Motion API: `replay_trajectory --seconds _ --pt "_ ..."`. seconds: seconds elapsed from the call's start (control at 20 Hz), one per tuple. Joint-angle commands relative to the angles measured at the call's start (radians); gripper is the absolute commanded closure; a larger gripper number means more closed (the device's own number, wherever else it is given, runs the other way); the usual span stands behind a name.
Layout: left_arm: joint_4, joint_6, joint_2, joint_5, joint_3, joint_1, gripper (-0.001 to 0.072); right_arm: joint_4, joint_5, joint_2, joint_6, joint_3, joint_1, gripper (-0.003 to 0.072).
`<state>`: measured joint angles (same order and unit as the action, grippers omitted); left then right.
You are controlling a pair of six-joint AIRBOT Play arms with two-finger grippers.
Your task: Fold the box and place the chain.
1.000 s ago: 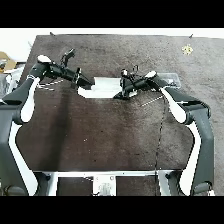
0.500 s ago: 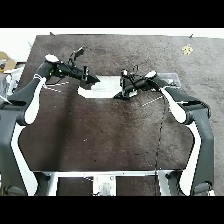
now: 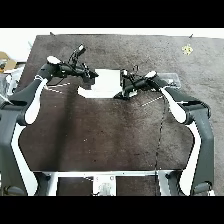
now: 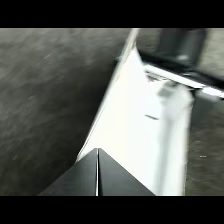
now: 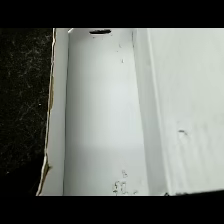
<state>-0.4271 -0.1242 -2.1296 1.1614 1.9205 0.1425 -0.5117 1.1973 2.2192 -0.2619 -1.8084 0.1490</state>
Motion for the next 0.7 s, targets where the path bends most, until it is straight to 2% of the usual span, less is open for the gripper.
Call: replay_trajectory --seconds 0.0,0.15,0.45,0.65 --pt "-0.013 -0.006 -0.001 -0.108 -0.06 0.013 0.07 0.0 0.0 -0.001 0.0 -0.001 0.0 0.0244" --pt "-0.014 -0.005 -0.001 -0.159 -0.103 0.025 0.07 0.0 0.0 -0.001 0.0 -0.001 0.0 0.0244" --pt "-0.018 -0.006 -0.036 -0.122 -0.106 0.031 0.0699 0.0 0.0 -0.001 0.0 -0.001 0.0 0.0244" --pt "-0.006 -0.005 -0.024 -0.13 -0.102 0.031 0.07 0.0 0.0 -0.001 0.0 -0.001 0.0 0.0244"
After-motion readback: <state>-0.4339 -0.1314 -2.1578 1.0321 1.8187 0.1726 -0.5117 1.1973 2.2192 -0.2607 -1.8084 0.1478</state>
